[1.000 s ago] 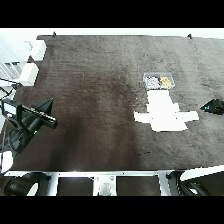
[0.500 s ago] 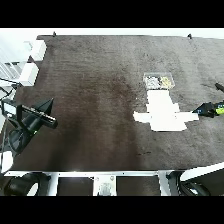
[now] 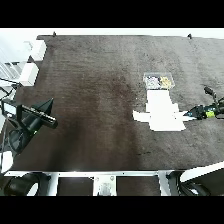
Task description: Fold the box and place the chain.
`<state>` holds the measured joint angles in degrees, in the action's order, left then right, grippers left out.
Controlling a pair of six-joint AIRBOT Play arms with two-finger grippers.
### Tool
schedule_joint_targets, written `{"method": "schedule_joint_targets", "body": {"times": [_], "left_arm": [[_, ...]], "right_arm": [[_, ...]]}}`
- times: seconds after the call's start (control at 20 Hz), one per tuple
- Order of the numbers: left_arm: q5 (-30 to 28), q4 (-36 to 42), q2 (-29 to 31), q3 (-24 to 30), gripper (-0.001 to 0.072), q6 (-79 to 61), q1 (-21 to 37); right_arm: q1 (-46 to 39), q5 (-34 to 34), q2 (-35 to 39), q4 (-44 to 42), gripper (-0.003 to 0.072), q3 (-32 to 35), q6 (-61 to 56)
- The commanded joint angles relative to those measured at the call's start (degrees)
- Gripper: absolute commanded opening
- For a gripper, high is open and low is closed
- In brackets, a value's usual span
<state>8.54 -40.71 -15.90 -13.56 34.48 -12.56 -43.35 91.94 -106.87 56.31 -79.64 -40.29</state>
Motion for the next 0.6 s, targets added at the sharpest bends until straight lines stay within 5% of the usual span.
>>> {"method": "schedule_joint_targets", "body": {"times": [0.0,0.25,0.55], "left_arm": [[-0.02,-0.02,0.02,0.0,0.0022,-0.02,0.0],[0.0,-0.02,0.04,0.0,0.0022,-0.02,0.0],[-0.02,-0.02,0.02,0.0,0.0022,-0.02,0.0]], "right_arm": [[1.44,1.09,-0.04,-1.95,0.0042,0.48,0.48],[3.78,3.13,4.09,-4.9,0.0012,4.61,0.46],[14.19,-7.72,17.4,-19.19,0.0013,22.47,0.28]]}}
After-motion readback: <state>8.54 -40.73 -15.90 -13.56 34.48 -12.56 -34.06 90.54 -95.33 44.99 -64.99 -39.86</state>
